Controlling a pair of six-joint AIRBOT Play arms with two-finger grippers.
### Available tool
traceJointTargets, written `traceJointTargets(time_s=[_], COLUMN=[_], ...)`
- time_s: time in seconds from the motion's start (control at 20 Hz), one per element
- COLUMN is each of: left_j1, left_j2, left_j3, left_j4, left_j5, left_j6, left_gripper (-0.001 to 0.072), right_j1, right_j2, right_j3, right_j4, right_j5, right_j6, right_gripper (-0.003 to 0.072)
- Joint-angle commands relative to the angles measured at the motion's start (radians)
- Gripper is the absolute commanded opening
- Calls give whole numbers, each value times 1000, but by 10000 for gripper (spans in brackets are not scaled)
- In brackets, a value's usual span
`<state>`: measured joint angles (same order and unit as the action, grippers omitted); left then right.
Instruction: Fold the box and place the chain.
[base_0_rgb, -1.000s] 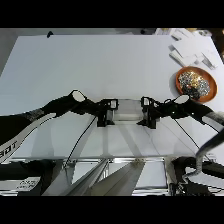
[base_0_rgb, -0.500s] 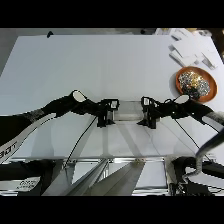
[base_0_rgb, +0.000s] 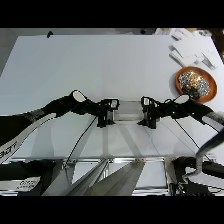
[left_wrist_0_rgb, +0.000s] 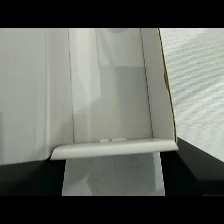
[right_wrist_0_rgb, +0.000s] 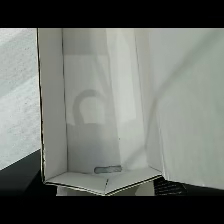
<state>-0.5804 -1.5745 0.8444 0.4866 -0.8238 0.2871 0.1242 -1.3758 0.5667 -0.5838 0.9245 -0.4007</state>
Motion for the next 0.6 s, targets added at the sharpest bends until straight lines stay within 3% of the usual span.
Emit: traceJointTargets(time_s=[0.0, 0.55], left_j1=[-1, -1], left_j2=[0, 0], left_j3=[-1, -1], left_j4=[0, 0], left_j5=[-3, -3], left_j6=[0, 0], left_gripper=[140, 140], right_j1=[0, 0], right_j2=[0, 0], right_j3=[0, 0], right_j4=[1, 9], right_j5=[0, 5], right_j6=[0, 0], right_gripper=[278, 277])
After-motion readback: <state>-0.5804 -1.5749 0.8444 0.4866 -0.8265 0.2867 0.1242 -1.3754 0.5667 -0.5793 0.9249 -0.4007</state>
